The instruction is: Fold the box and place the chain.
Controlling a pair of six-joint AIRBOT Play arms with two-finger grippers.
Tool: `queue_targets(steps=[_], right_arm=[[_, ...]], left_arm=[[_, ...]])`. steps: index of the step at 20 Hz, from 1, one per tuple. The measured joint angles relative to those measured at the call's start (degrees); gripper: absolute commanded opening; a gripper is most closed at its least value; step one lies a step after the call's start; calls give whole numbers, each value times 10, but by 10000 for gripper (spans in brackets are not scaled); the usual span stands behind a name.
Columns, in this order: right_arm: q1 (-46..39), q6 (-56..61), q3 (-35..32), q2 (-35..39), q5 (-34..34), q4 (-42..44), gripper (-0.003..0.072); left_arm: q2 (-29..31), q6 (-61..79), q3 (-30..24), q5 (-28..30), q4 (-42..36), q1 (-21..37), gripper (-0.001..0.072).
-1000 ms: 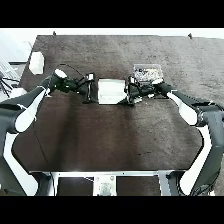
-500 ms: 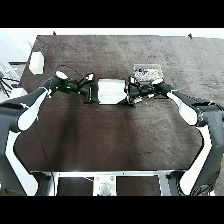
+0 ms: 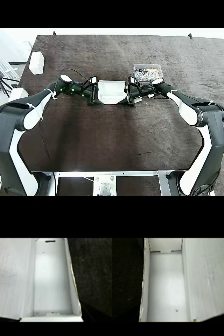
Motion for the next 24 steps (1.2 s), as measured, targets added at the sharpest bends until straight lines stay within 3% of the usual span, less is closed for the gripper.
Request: queue_targets(steps=[24], right_arm=[[0,0,0,0,0,0,437]], left_arm=[[-13,1,0,8,-19,-1,717]])
